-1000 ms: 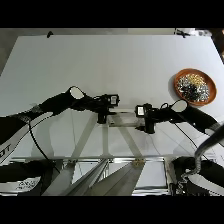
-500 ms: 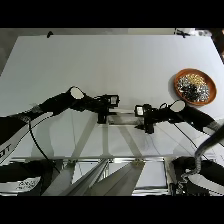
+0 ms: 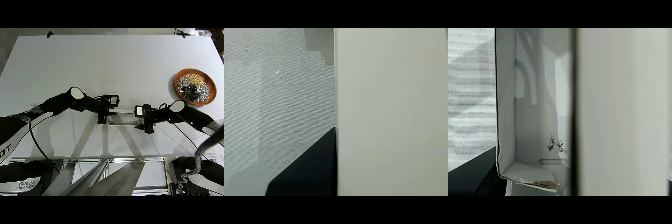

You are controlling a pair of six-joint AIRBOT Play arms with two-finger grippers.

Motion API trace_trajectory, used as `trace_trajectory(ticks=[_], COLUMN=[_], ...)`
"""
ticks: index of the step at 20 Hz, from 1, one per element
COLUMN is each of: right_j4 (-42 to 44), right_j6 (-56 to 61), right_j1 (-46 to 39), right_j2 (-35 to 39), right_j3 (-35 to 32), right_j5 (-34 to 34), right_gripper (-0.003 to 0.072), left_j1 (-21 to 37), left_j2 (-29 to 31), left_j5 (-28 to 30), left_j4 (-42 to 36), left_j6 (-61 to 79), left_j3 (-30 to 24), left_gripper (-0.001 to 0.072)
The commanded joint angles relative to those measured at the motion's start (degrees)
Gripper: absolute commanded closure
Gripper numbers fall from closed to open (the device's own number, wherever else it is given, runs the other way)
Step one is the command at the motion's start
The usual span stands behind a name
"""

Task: Fold the box and place the chain.

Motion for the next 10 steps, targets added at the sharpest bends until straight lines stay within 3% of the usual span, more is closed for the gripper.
trace_trajectory(ticks=[1,10], right_j4=[-0.02,-0.24], right_j6=[0.02,1.07], right_j1=[-0.02,-0.02], right_j2=[-0.02,0.0], right_j3=[-0.02,-0.02], right_j5=[-0.55,0.83], right_gripper=[0.0452,0.0452], left_j1=[0.02,0.02], left_j2=[0.04,0.02], left_j5=[0.04,0.04], left_j4=[-0.02,-0.02], left_j6=[0.0,0.0], left_j3=[0.02,0.02], left_gripper=[0.0698,0.0698])
